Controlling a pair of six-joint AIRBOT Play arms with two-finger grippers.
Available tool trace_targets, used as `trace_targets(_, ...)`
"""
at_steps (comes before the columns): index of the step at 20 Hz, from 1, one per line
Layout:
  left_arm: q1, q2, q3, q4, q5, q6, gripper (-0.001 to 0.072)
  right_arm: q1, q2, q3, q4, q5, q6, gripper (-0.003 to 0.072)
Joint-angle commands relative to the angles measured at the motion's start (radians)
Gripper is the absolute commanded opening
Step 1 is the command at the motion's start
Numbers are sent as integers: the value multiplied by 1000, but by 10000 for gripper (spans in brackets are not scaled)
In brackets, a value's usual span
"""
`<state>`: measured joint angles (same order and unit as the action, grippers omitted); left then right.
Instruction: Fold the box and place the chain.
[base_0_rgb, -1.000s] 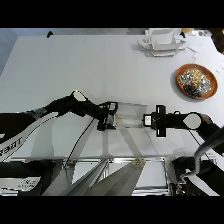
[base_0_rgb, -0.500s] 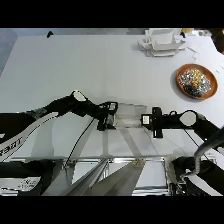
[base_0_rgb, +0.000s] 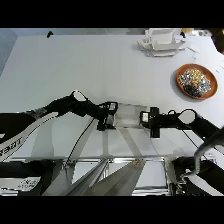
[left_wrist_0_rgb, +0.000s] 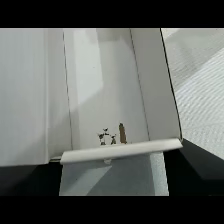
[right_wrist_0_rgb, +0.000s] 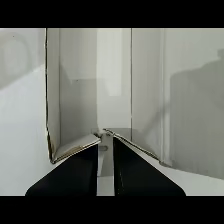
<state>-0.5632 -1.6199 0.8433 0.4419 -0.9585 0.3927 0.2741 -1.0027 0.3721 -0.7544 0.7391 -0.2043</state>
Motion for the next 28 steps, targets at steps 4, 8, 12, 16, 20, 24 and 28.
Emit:
trace_targets(4, 1, 1, 0, 0, 0, 0, 83, 1, -45, 0, 139, 2, -63, 280)
trace_targets(8, 1, 1, 0, 0, 1, 0, 83, 0, -46, -1, 128, 5, -54, 347)
trace_targets(12, 1, 1, 0, 0, 0, 0, 83, -1, 24, -8, 12, 6, 138, 342)
trace_targets(16, 1, 1, 0, 0, 1, 0, 83, -1, 203, -8, -165, 27, 480, 342)
trace_targets(20, 1, 1, 0, 0, 0, 0, 83, -1, 408, -8, -254, 105, 827, 50)
trace_targets(24, 1, 1, 0, 0, 0, 0, 83, -42, 473, -8, -402, 30, 1264, 18)
trace_targets(28, 1, 1, 0, 0, 1, 0, 83, -208, 399, -8, -465, -4, 1572, 17)
